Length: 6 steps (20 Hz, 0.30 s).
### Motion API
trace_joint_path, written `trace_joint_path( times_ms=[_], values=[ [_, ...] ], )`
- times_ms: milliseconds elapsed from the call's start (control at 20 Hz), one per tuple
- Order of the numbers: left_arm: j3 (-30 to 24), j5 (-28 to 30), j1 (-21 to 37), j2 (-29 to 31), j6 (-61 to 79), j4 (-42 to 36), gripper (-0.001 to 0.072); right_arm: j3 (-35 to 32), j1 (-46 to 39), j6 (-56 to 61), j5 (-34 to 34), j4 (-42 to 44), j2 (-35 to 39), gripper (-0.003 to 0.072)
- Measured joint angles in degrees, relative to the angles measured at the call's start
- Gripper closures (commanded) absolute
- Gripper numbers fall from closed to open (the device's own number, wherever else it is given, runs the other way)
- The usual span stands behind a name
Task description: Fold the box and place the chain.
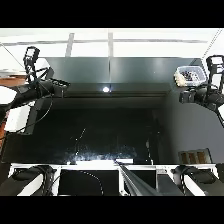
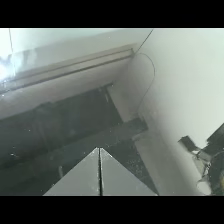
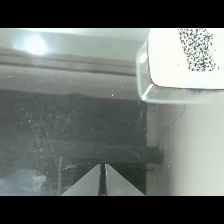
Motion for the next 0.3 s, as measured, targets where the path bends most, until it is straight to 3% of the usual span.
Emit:
trace_joint_path(
  times_ms=[300],
  values=[
    [-0.04,0.28,-0.09,0.00,-0.20,0.02,0.0677,0.00,0.00,0.11,-0.22,-0.33,0.00,0.0644]
  ],
)
